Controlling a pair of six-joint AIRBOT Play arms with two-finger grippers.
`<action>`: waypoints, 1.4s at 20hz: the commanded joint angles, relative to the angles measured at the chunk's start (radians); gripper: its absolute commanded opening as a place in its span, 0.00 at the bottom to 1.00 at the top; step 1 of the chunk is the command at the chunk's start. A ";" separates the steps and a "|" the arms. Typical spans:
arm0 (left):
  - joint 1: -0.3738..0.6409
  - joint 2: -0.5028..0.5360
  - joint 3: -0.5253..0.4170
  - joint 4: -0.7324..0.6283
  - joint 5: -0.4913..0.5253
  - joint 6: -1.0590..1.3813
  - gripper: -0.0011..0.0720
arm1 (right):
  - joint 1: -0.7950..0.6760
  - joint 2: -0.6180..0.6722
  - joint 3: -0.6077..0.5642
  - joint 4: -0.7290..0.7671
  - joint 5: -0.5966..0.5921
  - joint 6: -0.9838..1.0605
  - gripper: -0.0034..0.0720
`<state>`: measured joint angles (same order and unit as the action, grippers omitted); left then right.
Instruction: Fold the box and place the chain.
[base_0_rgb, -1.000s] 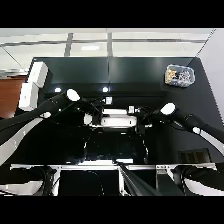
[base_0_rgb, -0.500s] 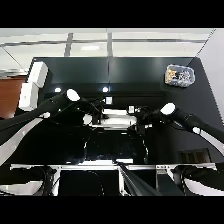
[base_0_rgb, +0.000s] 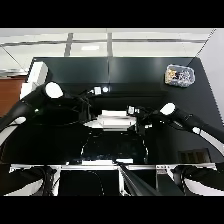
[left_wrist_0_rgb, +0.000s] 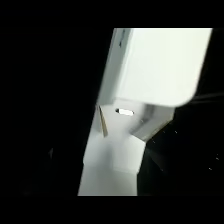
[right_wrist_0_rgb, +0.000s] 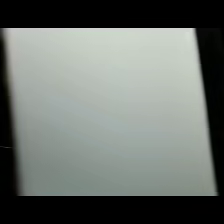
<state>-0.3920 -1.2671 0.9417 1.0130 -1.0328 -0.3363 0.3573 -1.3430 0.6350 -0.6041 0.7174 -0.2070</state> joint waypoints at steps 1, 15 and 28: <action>0.024 0.047 0.000 0.015 -0.162 -0.201 0.60 | 0.001 0.000 0.000 -0.003 0.004 -0.003 0.59; -0.030 -0.157 -0.007 -0.523 0.312 -0.126 0.05 | 0.001 0.000 0.000 -0.003 0.004 -0.003 0.16; -0.023 -0.291 -0.006 -0.380 0.169 -0.220 0.05 | 0.001 0.000 0.000 -0.002 0.004 -0.003 0.16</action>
